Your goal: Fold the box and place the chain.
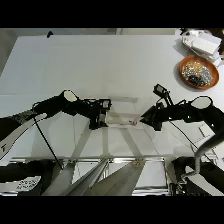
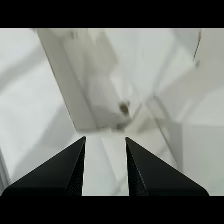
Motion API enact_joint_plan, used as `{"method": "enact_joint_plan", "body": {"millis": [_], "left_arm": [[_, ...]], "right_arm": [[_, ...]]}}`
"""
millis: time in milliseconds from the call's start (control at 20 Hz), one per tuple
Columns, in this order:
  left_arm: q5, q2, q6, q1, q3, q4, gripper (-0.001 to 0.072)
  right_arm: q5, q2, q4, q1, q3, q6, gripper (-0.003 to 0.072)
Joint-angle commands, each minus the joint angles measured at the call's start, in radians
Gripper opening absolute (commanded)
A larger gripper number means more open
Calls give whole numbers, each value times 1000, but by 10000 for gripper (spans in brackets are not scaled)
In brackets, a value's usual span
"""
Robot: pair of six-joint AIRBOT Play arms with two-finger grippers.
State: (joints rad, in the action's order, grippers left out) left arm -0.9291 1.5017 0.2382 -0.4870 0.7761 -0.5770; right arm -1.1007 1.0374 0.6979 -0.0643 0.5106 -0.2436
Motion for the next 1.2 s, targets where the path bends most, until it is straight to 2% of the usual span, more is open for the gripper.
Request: {"method": "enact_joint_plan", "body": {"millis": [0, 350, 750, 800, 850, 900, 950, 1150], "left_arm": [[26, 0, 0, -1, 1, 0, 151], [140, 1, 1, -1, 1, 49, 151], [109, 38, 5, -1, 1, 45, 151], [109, 38, 9, -1, 1, 45, 151], [109, 38, 11, -1, 1, 45, 151], [109, 38, 12, -1, 1, 45, 151], [110, 38, 12, -1, 1, 45, 151], [109, 37, 11, -1, 1, 45, 151]], "right_arm": [[35, -6, 162, 13, 1, 13, 281], [124, -6, 162, 13, 1, 16, 277], [167, -6, 161, 12, 1, 17, 276], [172, -6, 161, 12, 1, 17, 266], [177, -5, 160, 12, 1, 23, 221], [178, -1, 148, 12, 0, 69, 167], [180, 4, 131, 6, 0, 136, 157], [257, 26, 132, -72, 0, 383, 160]]}}
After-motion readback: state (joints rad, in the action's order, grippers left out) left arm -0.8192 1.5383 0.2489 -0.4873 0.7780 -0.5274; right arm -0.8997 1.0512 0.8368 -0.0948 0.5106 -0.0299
